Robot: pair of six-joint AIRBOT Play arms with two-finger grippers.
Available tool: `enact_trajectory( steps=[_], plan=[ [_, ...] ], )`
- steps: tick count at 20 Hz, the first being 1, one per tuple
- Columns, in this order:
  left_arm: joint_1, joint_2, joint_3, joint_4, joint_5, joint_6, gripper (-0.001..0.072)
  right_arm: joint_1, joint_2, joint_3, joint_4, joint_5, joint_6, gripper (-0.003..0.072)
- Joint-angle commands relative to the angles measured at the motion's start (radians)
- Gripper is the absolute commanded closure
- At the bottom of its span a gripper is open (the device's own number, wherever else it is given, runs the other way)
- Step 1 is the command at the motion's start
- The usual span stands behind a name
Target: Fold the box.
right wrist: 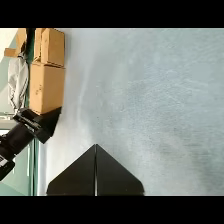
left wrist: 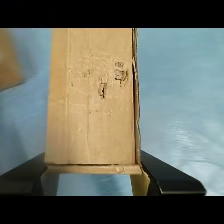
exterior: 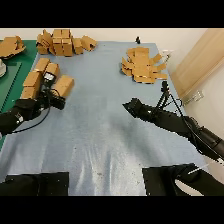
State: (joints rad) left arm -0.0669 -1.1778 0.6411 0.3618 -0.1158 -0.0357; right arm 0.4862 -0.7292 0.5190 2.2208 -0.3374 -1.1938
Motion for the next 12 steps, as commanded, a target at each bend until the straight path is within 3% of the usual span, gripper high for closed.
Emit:
enact_trajectory(
  steps=[1,6,12],
  plan=[
    [0.16,-0.012,0.003,0.001,0.033,-0.035,0.0117,-0.001,0.0,0.001,-0.001,0.007,0.001,0.0682],
    [0.217,-0.068,0.011,0.002,-0.024,-0.036,0.0117,-0.001,0.0,0.001,0.001,0.039,0.001,0.0681],
    [0.219,-0.256,0.16,0.002,-0.056,-0.141,0.0117,-0.001,0.0,0.001,0.001,0.052,0.001,0.0682]
  ],
)
